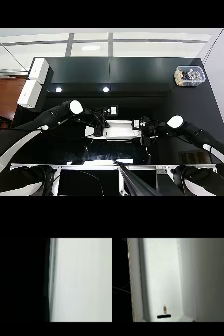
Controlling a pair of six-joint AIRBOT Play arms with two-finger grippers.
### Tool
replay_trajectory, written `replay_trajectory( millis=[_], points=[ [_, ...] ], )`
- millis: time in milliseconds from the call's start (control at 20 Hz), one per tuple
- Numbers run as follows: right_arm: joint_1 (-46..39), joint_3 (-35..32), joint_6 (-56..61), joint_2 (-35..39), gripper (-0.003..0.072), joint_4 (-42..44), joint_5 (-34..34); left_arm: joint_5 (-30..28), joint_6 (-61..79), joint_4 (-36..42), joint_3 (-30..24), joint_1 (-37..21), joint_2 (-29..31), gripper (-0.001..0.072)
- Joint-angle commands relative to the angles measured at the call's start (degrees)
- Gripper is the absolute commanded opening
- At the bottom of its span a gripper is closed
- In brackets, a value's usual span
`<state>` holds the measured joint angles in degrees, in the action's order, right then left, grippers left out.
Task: Fold the box and place the chain.
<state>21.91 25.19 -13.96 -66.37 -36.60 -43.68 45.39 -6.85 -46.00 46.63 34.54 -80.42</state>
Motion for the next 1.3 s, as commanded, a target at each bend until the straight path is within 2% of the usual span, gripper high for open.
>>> replay_trajectory(
  millis=[0, 100, 200, 300, 400, 450, 500, 550, 600, 650, 750, 800, 900, 1000, 1150, 1250],
  points=[
    [0.0, 0.0, 0.0, 0.0, 0.048, 0.0, 0.0, -0.1, -0.5, 0.0, 0.0, 0.0, 0.0, 0.0135],
    [0.0, 0.0, 0.0, 0.0, 0.048, 0.0, 0.0, 0.5, -2.3, -0.4, 0.0, -0.3, 0.6, 0.0343],
    [0.0, 0.0, 0.1, 0.0, 0.048, 0.0, 0.0, 2.9, -4.8, -2.0, 0.1, -1.4, 2.4, 0.0494],
    [0.0, 0.0, 0.1, 0.0, 0.048, 0.0, 0.0, 4.7, -12.1, -4.4, 0.0, -3.4, 5.3, 0.0505],
    [0.0, 0.0, 0.1, 0.0, 0.048, 0.0, 0.0, 9.1, -18.9, -7.9, 0.0, -5.7, 9.3, 0.0502],
    [0.0, 0.0, 0.1, 0.0, 0.048, 0.0, 0.0, 11.5, -22.8, -10.3, 0.0, -6.7, 11.2, 0.0485],
    [0.0, 0.0, 0.1, 0.0, 0.048, 0.0, 0.0, 13.7, -27.5, -13.2, 0.0, -7.6, 13.1, 0.0343],
    [0.0, 0.0, 0.1, 0.0, 0.048, 0.0, 0.0, 16.4, -31.4, -15.6, 0.0, -8.7, 15.0, 0.006],
    [0.0, 0.0, 0.1, 0.0, 0.048, 0.0, 0.0, 19.7, -33.2, -15.4, 0.0, -9.9, 16.5, 0.0028],
    [0.0, 0.0, 0.1, 0.0, 0.048, 0.0, 0.0, 22.9, -36.1, -12.9, 0.0, -10.8, 17.8, 0.0027],
    [0.0, 0.0, 0.1, 0.0, 0.048, 0.0, 0.0, 26.8, -40.0, -2.8, -1.2, -11.0, 18.6, 0.0028],
    [0.0, 0.0, 0.1, 0.0, 0.048, 0.0, 0.0, 27.0, -39.8, 3.8, -2.4, -10.5, 18.4, 0.0028],
    [0.0, 0.0, 0.1, 0.0, 0.048, 0.2, 0.0, 19.3, -33.7, 15.9, -6.2, -8.1, 18.0, 0.0028],
    [0.0, 0.0, 0.2, 0.0, 0.048, 0.3, 0.0, 8.8, -30.3, 22.2, -8.4, -5.4, 16.6, 0.0028],
    [0.0, 0.0, 0.3, 0.0, 0.048, 0.2, 0.0, -6.7, -30.3, 22.9, -8.5, -2.3, 13.1, 0.0028],
    [0.0, 0.0, 0.3, 0.0, 0.048, 0.2, 0.0, -14.5, -30.0, 22.9, -8.5, -0.6, 11.1, 0.0029]
  ],
)
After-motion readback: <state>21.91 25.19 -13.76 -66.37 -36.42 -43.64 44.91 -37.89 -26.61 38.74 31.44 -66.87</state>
